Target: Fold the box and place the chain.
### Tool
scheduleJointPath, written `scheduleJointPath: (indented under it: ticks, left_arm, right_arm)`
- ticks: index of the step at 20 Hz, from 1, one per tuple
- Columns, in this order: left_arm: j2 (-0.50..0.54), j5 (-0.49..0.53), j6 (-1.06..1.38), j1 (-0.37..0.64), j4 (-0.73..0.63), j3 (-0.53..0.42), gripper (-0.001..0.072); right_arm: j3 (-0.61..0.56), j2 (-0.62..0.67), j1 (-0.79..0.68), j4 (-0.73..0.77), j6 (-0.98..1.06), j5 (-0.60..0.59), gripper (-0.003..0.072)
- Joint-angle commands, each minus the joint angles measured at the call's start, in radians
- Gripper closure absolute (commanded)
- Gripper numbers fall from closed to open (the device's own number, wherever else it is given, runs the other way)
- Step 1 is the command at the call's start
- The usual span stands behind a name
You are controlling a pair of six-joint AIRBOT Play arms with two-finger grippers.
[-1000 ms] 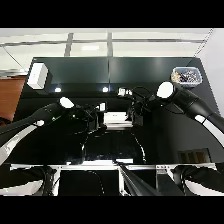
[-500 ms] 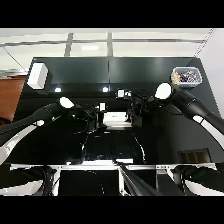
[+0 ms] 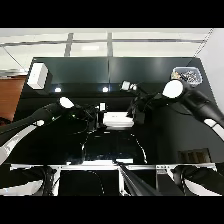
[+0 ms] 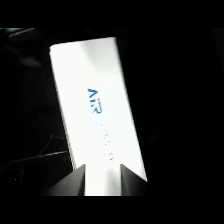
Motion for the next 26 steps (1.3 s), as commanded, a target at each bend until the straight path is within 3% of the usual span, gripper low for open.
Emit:
scheduleJointPath:
  ticks: [1,2,5,7,9,11,15,26]
  left_arm:
    - [-0.001,0.000,-0.001,-0.001,0.000,0.001,0.0323]
    - [-0.001,0.000,-0.001,-0.001,0.000,0.001,0.0323]
    - [-0.001,0.000,-0.001,-0.001,0.000,0.001,0.0323]
    - [-0.001,0.000,-0.001,-0.001,0.000,0.001,0.0323]
    - [-0.001,0.000,0.000,-0.001,0.000,0.001,0.0323]
    - [-0.001,0.000,0.000,-0.001,0.000,0.001,0.0323]
    - [-0.001,0.000,-0.001,-0.001,0.000,0.001,0.0323]
    - [-0.001,0.000,-0.001,-0.001,0.000,0.001,0.0323]
  right_arm:
    - [-0.008,0.047,-0.113,0.021,0.299,0.077,0.0639]
    - [-0.036,0.047,-0.157,0.082,0.339,0.118,0.0683]
    - [-0.175,0.039,-0.243,0.453,0.252,0.208,0.0683]
    - [-0.239,0.014,-0.243,0.682,0.248,0.184,0.0683]
    - [-0.251,-0.028,-0.218,0.788,0.288,0.113,0.0680]
    - [-0.251,-0.065,-0.173,0.785,0.368,-0.002,0.0680]
    - [-0.251,-0.135,-0.116,0.776,0.437,-0.075,0.0679]
    - [-0.251,-0.155,-0.081,0.545,0.567,-0.149,0.0677]
